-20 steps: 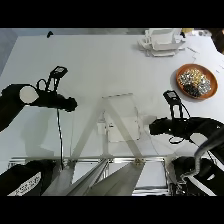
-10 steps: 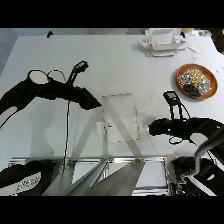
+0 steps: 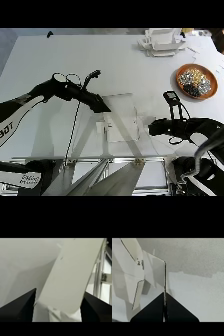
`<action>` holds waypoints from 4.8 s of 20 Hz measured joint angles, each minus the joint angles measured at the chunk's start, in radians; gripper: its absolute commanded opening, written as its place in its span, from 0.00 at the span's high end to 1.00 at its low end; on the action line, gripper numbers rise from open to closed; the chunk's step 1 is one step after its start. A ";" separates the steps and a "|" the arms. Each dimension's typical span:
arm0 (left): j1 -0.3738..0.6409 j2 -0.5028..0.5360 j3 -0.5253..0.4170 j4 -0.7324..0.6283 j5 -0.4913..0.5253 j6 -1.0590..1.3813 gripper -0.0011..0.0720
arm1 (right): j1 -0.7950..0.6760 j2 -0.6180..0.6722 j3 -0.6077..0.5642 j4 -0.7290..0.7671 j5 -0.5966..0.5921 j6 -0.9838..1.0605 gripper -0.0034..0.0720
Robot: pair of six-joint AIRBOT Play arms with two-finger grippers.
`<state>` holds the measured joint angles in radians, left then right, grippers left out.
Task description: Fold the box and place the chain.
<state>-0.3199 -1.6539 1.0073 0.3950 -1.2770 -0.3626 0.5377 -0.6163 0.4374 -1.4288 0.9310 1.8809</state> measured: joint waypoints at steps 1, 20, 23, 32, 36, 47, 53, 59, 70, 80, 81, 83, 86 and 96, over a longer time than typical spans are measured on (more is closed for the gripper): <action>-0.012 -0.010 0.001 -0.026 -0.001 0.029 0.21 | 0.000 0.000 0.000 0.000 0.000 0.000 0.94; -0.104 -0.001 0.003 0.034 0.014 0.373 0.98 | 0.000 0.016 0.032 0.016 -0.042 -0.029 0.50; -0.158 0.004 0.003 0.076 0.089 0.440 0.98 | 0.000 0.033 0.081 -0.004 -0.050 -0.087 0.50; -0.236 0.008 0.003 0.127 0.258 0.491 0.98 | 0.000 0.047 0.124 -0.084 -0.012 -0.132 0.50; -0.240 0.033 0.003 0.149 0.302 0.496 0.98 | 0.000 0.048 0.126 -0.095 -0.003 -0.135 0.50; -0.241 0.114 0.003 0.190 0.449 0.497 0.98 | 0.000 0.048 0.126 -0.118 0.002 -0.136 0.50; -0.241 0.097 0.003 0.204 0.449 0.496 0.98 | 0.000 0.048 0.126 -0.120 0.004 -0.136 0.50; -0.241 0.071 0.003 0.203 0.444 0.494 0.98 | 0.000 0.047 0.126 -0.120 0.004 -0.136 0.50; -0.241 0.066 0.003 0.204 0.442 0.495 0.98 | 0.000 0.047 0.126 -0.120 0.004 -0.136 0.50; -0.241 0.063 0.003 0.206 0.406 0.498 0.98 | 0.000 0.047 0.126 -0.119 0.006 -0.136 0.50; -0.241 0.060 0.003 0.205 0.400 0.502 0.98 | 0.000 0.047 0.126 -0.120 0.006 -0.136 0.50; -0.241 0.053 0.004 0.203 0.388 0.513 0.98 | 0.000 0.047 0.126 -0.119 0.011 -0.136 0.50; -0.241 0.046 0.004 0.201 0.373 0.521 0.98 | 0.000 0.047 0.126 -0.119 0.018 -0.136 0.50; -0.241 0.044 0.003 0.206 0.361 0.527 0.97 | 0.000 0.047 0.126 -0.119 0.023 -0.135 0.51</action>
<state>-0.5613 -1.6100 1.0107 0.6014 -0.9157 0.1642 0.5381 -0.5690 0.5632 -1.5482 0.9539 1.7454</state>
